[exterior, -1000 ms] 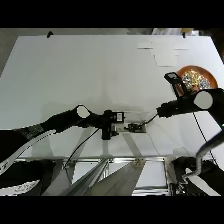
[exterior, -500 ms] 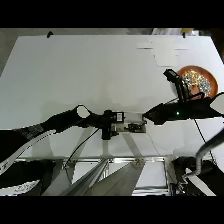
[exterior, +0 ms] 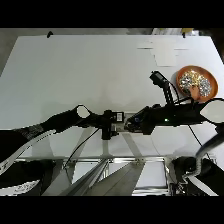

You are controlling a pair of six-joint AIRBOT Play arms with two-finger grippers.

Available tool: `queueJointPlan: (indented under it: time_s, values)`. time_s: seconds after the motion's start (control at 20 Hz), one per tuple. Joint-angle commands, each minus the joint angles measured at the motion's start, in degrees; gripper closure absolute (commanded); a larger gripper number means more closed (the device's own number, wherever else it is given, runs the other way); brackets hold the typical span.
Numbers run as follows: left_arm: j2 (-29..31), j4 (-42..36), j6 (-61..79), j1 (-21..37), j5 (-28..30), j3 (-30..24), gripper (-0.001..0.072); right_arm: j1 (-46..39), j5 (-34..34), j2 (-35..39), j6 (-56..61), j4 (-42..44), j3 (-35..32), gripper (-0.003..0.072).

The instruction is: Fold the box and place the chain.

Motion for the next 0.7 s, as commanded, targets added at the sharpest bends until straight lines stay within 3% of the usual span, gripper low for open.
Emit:
queueJointPlan:
  time_s: [0.0, 0.35, 0.45, 0.65]
  values:
    - [0.02, 0.02, 0.00, 0.04, 0.02, 0.02, 0.0500, 3.21, -4.24, -0.11, 0.13, -1.86, -0.04, 0.0672]
    - [0.02, 0.02, 0.00, 0.04, 0.02, 0.02, 0.0500, 3.39, -4.70, -5.53, 3.17, -5.77, -1.18, 0.0668]
    - [0.02, 0.02, 0.00, 0.04, 0.02, 0.02, 0.0500, 3.39, -5.07, -7.39, 3.19, -6.32, -2.03, 0.0564]
    - [0.02, 0.02, 0.00, 0.04, 0.02, 0.02, 0.0500, 2.78, -5.38, -8.04, 3.17, -6.80, -1.01, 0.0493]
